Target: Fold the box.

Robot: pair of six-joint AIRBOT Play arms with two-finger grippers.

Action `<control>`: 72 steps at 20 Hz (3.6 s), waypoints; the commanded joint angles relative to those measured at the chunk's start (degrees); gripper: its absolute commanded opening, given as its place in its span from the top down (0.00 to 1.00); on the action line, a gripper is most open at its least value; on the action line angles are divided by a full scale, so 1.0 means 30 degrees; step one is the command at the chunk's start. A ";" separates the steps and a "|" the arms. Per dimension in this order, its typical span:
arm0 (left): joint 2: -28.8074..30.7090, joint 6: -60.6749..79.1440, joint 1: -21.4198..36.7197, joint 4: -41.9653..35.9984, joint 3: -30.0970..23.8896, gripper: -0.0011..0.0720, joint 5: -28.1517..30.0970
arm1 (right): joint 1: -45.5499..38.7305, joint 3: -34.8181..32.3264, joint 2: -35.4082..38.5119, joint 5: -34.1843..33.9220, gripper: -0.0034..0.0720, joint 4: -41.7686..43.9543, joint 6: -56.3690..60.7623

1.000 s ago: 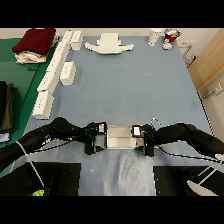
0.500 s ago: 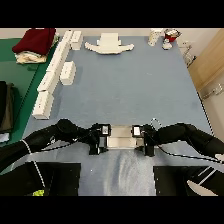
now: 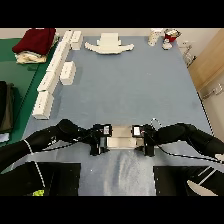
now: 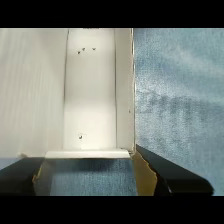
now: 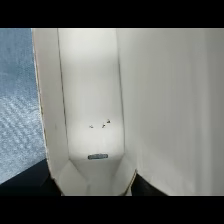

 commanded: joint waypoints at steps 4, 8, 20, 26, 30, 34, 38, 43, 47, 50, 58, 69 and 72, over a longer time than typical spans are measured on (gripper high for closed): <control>-0.0036 -0.0408 -0.0313 0.0117 0.0015 0.03 0.0707 | 0.0015 -0.0007 -0.0015 0.0007 0.31 0.0000 0.0007; -0.0036 -0.0393 -0.0313 0.0117 0.0015 0.03 0.0619 | 0.0015 -0.0007 -0.0007 0.0007 0.31 0.0000 0.0007; -0.0947 -0.2572 -0.0291 0.2171 0.0874 0.03 -0.0109 | 0.0015 -0.0007 -0.0007 0.0007 0.31 -0.0022 0.0015; -0.1005 -0.3934 -0.0306 0.3402 0.0896 0.03 -0.0058 | 0.0015 -0.0007 -0.0015 0.0007 0.31 -0.0051 0.0015; -0.1188 -0.3147 -0.0313 0.2747 0.1217 0.03 -0.0044 | 0.0015 -0.0007 -0.0007 0.0007 0.31 -0.0051 0.0007; -0.1180 -0.2477 -0.0313 0.2601 0.1239 0.03 -0.0248 | 0.0015 -0.0007 -0.0015 0.0007 0.31 -0.0051 0.0015; -0.1078 -0.2310 -0.0291 0.2637 0.1239 0.04 -0.0036 | 0.0015 -0.0007 -0.0007 0.0007 0.31 -0.0051 0.0007; -0.0481 -0.2470 -0.0291 0.2608 0.1231 0.03 0.0284 | 0.0015 -0.0007 -0.0007 0.0007 0.31 -0.0051 0.0015; -0.0794 -0.2441 -0.0321 0.2514 0.1071 0.03 0.0080 | 0.0015 -0.0007 -0.0015 0.0007 0.31 -0.0051 0.0007; -0.1253 -0.1617 -0.0525 0.1370 0.1107 0.03 0.0087 | 0.0015 -0.0007 -0.0015 0.0007 0.31 -0.0051 0.0007; -0.1734 -0.1268 -0.0852 0.0692 0.1195 0.04 0.0423 | 0.0015 -0.0007 -0.0015 0.0007 0.31 -0.0051 0.0015; -0.1501 -0.2091 -0.0044 0.1413 0.0998 0.08 -0.0080 | 0.0015 -0.0007 -0.0015 0.0007 0.31 -0.0058 0.0015; -0.1501 -0.1392 -0.0080 0.1413 0.0998 0.36 -0.0648 | 0.0015 -0.0007 -0.0015 0.0007 0.31 -0.0058 0.0015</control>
